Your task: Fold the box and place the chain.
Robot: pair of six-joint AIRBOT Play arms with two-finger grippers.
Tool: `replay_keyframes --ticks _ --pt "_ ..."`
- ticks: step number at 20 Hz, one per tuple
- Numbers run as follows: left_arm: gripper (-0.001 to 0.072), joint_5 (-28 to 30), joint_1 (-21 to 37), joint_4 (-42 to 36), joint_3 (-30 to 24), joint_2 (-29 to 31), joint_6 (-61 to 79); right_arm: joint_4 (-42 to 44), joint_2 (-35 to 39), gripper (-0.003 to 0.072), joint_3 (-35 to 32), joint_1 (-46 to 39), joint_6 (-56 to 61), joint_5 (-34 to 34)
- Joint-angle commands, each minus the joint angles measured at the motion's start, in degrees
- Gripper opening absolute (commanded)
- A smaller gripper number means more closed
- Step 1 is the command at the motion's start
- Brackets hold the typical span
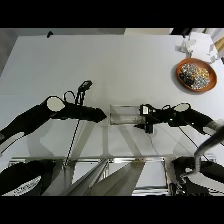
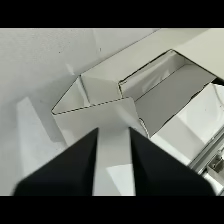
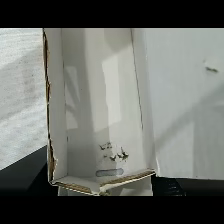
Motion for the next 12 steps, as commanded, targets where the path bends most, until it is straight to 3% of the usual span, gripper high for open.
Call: replay_keyframes --ticks 1,3,5,6,12 --pt "0.0355 0.02 -0.04 0.00 0.04 -0.24 0.20 -0.02 0.00 0.0402 0.04 0.02 0.00 -0.02" --pt "0.0333 0.00 -0.02 1.44 0.04 -0.44 0.15 0.00 0.00 0.0402 0.04 0.02 0.00 0.00" --pt "0.0174 -0.76 0.61 4.70 0.04 0.00 -0.74 -0.02 0.00 0.0402 0.04 0.02 0.00 -0.02" --pt "0.0131 -1.29 1.38 7.34 0.04 0.55 -2.95 -0.02 0.00 0.0402 0.04 0.02 0.00 -0.02" --pt "0.0130 -5.14 5.53 17.77 0.00 1.16 -12.07 -0.02 0.00 0.0402 0.04 0.02 0.00 0.00"
